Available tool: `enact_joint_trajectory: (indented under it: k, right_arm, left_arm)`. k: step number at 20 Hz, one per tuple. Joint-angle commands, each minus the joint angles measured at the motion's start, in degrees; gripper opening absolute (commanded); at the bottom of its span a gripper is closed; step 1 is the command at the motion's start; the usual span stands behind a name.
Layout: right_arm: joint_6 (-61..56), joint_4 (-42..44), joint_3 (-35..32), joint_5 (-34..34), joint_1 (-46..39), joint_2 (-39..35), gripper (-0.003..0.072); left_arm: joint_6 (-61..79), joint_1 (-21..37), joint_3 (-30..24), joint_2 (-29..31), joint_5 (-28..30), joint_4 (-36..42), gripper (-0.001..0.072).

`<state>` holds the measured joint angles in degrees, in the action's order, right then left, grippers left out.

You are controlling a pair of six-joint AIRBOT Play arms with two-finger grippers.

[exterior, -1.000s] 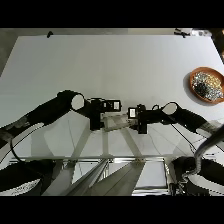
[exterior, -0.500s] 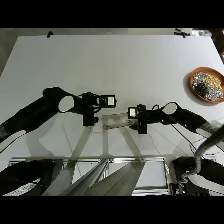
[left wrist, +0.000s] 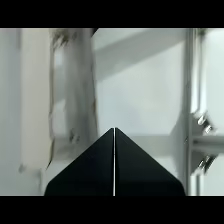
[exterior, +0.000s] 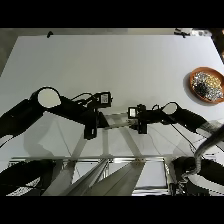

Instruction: Fold the box and place the chain.

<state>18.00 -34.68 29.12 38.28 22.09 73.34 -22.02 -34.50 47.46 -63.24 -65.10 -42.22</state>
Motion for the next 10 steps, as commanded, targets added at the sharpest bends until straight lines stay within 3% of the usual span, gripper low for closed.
enact_joint_trajectory:
  k: [1, 7, 10]
  right_arm:
    - [0.0, 0.0, 0.0, 0.0, 0.0, 0.0, 0.0412]
    - [0.0, 0.0, 0.0, 0.0, 0.0, 0.0, 0.0412]
    - [0.0, 0.0, 0.0, 0.0, 0.0, 0.0, 0.0412]
  left_arm:
    - [6.8, -0.2, -0.8, -3.0, 5.2, 11.9, 0.0004]
    - [7.8, 0.0, -0.7, -11.8, 31.1, 12.3, 0.0002]
    - [9.4, 0.6, 1.0, -15.3, 29.7, 13.4, 0.0002]
